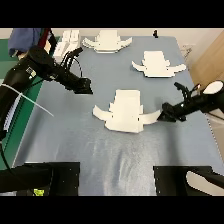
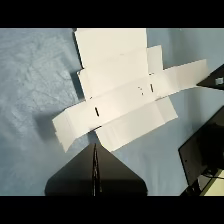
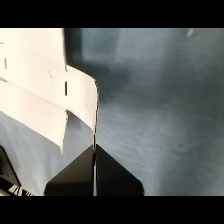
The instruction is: Fold the box.
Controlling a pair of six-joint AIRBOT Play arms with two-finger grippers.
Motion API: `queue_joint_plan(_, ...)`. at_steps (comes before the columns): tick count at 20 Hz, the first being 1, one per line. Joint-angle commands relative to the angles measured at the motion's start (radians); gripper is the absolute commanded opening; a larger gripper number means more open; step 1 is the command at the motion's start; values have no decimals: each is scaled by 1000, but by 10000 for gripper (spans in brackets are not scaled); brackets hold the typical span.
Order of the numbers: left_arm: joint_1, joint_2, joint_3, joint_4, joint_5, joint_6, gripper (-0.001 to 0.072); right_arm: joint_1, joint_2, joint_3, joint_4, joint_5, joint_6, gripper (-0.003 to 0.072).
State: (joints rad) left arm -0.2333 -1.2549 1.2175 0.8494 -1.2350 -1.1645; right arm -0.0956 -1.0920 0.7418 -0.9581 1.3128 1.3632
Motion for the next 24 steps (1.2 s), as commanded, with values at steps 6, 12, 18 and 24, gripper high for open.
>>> queue_joint_plan(6, 16, 158, -155, 34, -12, 42, 16, 76, 246, -216, -96, -232, 185, 275)
queue_joint_plan(12, 17, 158, -155, 32, -13, 31, 530, 76, 156, -216, -89, -254, 185, 482)
queue_joint_plan(18, 16, 158, -154, 29, -8, 22, 520, 77, 64, -217, 120, -249, 116, 395)
queue_joint_plan(24, 17, 158, -154, 28, 3, -40, 520, 77, 9, -216, 318, -240, -74, 79)
